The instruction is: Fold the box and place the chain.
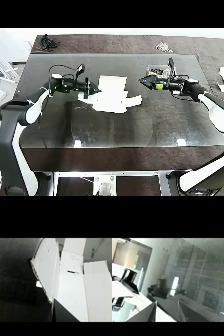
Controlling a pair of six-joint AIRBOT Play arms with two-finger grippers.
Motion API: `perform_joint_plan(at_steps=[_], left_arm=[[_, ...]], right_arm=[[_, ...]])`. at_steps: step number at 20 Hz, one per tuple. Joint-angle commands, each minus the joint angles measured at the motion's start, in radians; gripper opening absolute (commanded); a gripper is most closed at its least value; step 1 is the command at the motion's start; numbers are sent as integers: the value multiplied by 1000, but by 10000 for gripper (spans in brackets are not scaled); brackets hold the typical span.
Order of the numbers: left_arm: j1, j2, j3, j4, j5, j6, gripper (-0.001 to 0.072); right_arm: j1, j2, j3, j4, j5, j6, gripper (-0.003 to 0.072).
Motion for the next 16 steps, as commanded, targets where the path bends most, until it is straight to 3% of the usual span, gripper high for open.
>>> perform_joint_plan(at_steps=[1,16], left_arm=[[6,48,-106,-137,63,187,14],[6,35,-113,36,76,204,15]], right_arm=[[1,-1,-8,1,0,-16,329],[1,-1,-8,0,0,-16,330]])
